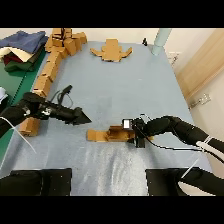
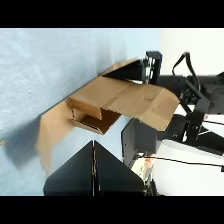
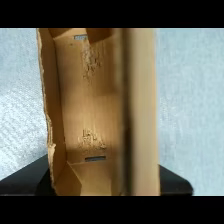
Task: Fold the box.
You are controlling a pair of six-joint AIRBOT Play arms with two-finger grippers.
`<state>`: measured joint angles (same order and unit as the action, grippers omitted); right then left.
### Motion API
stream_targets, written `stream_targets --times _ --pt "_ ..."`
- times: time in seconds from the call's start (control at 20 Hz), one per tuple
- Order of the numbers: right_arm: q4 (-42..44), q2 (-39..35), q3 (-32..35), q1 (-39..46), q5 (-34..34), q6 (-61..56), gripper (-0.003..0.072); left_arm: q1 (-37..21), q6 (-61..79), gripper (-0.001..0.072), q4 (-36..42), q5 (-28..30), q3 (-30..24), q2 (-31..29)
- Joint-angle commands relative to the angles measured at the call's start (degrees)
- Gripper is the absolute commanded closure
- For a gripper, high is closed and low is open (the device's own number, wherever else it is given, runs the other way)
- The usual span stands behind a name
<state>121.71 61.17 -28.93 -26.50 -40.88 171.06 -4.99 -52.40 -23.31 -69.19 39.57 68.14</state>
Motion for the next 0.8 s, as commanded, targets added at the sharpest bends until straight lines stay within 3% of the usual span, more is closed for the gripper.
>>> stream_targets --times 0.0,0.15,0.35,0.6,0.75 --pt "0.0 0.0 0.0 0.0 0.0 0.0 0.0154 -6.5 -5.3 0.0699 -7.7 -2.1 0.1 0.0" --pt "0.0 0.0 0.0 0.0 0.0 0.0 0.0154 -4.4 -7.1 0.0699 -10.5 -0.5 -3.0 0.0" --pt "0.0 0.0 0.0 0.0 0.0 0.0 0.0154 3.0 -10.2 0.0699 -10.5 7.3 -7.2 0.0" --pt "0.0 0.0 0.0 0.0 0.0 0.0 0.0154 13.7 -13.4 0.0699 -10.8 15.0 -7.6 0.0" --pt "0.0 0.0 0.0 0.0 0.0 0.0 0.0154 16.1 -16.3 0.0699 -12.0 18.5 -7.6 0.0"
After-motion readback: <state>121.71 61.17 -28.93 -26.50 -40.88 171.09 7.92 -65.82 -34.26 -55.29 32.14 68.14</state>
